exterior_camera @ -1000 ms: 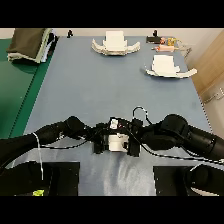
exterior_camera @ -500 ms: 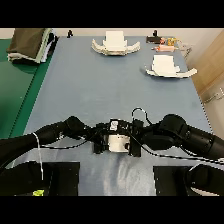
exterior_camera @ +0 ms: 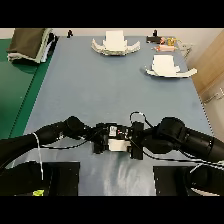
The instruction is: Fold the box.
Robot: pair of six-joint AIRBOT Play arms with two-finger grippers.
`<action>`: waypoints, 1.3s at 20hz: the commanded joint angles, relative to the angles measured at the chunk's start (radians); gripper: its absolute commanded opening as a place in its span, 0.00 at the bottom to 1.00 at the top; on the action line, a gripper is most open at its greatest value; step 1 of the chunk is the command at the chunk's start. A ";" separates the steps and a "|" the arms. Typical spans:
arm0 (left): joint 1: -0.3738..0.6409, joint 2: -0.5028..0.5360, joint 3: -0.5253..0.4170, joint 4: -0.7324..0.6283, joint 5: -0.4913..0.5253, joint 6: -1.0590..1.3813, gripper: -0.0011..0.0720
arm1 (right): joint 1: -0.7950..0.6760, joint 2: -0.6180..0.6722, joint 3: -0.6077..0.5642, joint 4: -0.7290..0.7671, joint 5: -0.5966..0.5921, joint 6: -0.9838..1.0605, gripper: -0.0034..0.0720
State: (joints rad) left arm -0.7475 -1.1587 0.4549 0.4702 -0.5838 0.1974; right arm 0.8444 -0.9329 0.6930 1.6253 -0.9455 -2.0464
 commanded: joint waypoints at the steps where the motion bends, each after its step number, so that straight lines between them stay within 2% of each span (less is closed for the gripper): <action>1: 0.000 -0.001 0.000 0.000 0.000 0.000 0.72 | 0.068 0.005 -0.001 -0.097 -0.019 0.088 0.63; 4: 0.000 -0.001 0.000 0.000 0.000 0.000 0.72 | 0.085 0.008 0.000 -0.243 -0.011 0.179 0.61; 6: 0.000 -0.001 0.000 0.000 0.000 0.000 0.72 | 0.085 0.008 0.000 -0.266 0.003 0.183 0.62; 23: 0.000 -0.001 0.000 0.000 0.000 0.000 0.72 | 0.093 0.003 -0.001 -0.229 0.039 0.179 0.61; 26: 0.000 -0.001 0.000 0.000 0.000 0.000 0.72 | 0.093 0.003 -0.001 -0.178 0.046 0.112 0.62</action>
State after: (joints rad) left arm -0.7475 -1.1587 0.4549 0.4709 -0.5831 0.1982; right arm 0.9356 -0.9287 0.6922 1.4036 -0.9047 -1.8832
